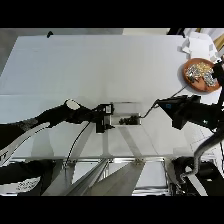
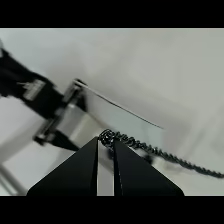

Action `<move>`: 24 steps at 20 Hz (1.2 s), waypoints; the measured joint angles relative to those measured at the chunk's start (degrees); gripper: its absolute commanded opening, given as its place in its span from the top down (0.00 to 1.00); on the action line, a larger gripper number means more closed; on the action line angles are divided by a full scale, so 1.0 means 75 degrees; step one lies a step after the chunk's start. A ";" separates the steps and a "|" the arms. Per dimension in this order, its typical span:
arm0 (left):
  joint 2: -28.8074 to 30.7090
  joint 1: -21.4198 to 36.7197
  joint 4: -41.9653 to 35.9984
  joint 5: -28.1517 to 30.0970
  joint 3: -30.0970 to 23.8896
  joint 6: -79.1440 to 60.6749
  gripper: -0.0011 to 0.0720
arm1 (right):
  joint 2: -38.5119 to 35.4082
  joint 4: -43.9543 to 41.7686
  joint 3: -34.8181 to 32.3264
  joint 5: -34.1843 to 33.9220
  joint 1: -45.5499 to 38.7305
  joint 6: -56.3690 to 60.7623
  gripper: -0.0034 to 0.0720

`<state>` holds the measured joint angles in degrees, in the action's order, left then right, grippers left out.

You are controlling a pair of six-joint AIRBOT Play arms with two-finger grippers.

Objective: Fold the box and place the chain.

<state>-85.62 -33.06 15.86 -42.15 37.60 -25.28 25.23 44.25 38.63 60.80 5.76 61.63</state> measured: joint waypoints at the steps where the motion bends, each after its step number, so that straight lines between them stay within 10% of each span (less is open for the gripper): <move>1: 0.0000 0.0000 0.0000 0.0000 0.0000 0.0000 0.55 | -0.0020 -0.0405 0.0000 0.0032 0.0000 -0.0172 0.94; 11: 0.0000 0.0000 0.0000 -0.0009 0.0000 0.0000 0.55 | 0.1061 -0.1798 0.0000 -0.0023 0.0560 -0.1122 0.94; 24: 0.0000 0.0000 0.0000 -0.0012 0.0000 0.0000 0.55 | 0.4861 -0.0332 0.0000 -0.1632 0.2801 -0.1402 0.87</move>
<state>-85.62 -33.06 15.86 -42.24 37.60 -25.28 61.69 41.76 38.63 48.56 26.76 51.11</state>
